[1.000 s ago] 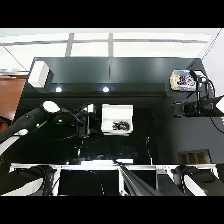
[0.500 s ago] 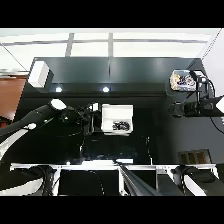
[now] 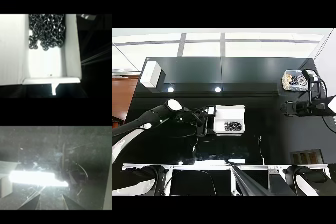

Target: Fold the box and place the chain.

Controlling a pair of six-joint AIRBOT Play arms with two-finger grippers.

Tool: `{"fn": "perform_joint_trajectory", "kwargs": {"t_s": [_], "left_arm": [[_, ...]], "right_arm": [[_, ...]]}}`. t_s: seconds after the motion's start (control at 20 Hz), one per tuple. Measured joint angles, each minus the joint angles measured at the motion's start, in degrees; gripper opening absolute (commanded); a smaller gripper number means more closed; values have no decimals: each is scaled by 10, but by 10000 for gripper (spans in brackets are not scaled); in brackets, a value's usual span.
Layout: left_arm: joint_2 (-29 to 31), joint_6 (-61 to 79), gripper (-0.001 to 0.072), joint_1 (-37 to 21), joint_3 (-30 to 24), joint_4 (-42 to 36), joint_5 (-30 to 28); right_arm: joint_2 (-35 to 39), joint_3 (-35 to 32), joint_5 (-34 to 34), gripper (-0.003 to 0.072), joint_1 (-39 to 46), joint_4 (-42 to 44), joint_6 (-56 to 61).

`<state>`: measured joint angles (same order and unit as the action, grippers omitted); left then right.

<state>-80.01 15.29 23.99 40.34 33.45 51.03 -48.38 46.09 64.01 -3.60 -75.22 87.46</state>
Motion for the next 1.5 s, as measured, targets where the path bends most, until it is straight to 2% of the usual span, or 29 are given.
{"fn": "perform_joint_trajectory", "kwargs": {"t_s": [0.1,0.15,0.2,0.4,0.6,0.7,0.8,1.05,1.15,1.3,1.4,1.5], "left_arm": [[0,0,381,4,0,2,0],[0,0,356,5,0,2,0],[0,0,356,6,0,3,0],[0,0,356,8,0,4,0],[0,-2,356,9,0,6,0],[0,-3,356,9,1,6,1],[0,-5,357,9,3,7,1],[0,-5,358,9,4,7,1],[0,-5,358,9,4,7,0],[0,-5,360,9,4,6,0],[0,-5,422,9,4,6,0],[0,-5,422,9,4,5,0]], "right_arm": [[0,-2,-14,333,-2,3,0],[-1,-5,-28,496,-5,6,0],[-3,-11,-53,621,-10,14,0],[-63,-17,-161,620,-40,87,-19],[-180,9,-221,618,-70,249,-172],[-220,28,-197,618,-80,310,-271],[-240,53,-156,618,-85,336,-348],[-251,95,-15,618,-107,346,-470],[-252,98,19,619,-130,328,-525],[-253,99,33,619,-158,306,-594],[-253,100,40,619,-169,299,-625],[-252,101,52,619,-174,290,-642]]}}
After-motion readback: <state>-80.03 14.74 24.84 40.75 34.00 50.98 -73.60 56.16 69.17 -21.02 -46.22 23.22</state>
